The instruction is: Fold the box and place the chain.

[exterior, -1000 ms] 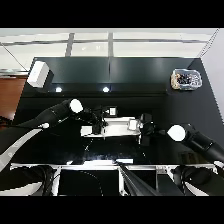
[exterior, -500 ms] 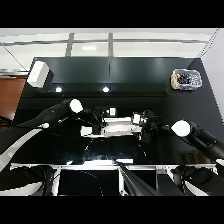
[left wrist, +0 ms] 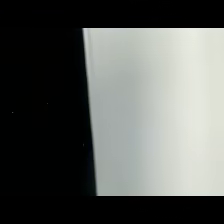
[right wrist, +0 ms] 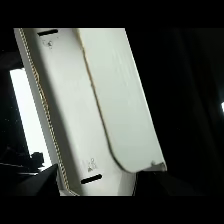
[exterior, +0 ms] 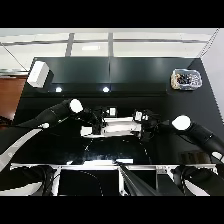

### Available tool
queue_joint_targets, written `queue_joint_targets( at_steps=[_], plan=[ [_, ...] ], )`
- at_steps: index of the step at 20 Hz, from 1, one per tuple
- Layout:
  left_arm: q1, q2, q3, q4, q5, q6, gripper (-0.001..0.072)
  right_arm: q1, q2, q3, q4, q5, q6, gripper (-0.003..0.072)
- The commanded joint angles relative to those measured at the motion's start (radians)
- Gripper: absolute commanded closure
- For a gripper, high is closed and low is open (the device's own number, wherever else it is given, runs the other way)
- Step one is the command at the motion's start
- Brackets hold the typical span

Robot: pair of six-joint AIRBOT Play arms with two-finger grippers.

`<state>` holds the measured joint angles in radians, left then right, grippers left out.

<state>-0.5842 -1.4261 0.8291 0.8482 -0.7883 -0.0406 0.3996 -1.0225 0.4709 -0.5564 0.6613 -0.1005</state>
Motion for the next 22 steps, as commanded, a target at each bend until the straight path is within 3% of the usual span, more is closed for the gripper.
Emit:
queue_joint_targets(
  at_steps=[1, 11, 22],
  plan=[
    [0.000, 0.000, 0.001, 0.000, -0.001, 0.000, 0.0685, -0.068, -0.061, 0.000, 0.224, 0.131, -0.237, 0.0056],
    [0.000, 0.000, 0.001, 0.000, 0.000, 0.000, 0.0685, -0.021, -0.168, 0.002, 0.123, 0.100, -0.244, 0.0056],
    [0.000, 0.000, 0.001, 0.000, -0.001, 0.000, 0.0685, 0.022, -0.183, 0.013, 0.037, 0.044, -0.159, 0.0057]
  ],
)
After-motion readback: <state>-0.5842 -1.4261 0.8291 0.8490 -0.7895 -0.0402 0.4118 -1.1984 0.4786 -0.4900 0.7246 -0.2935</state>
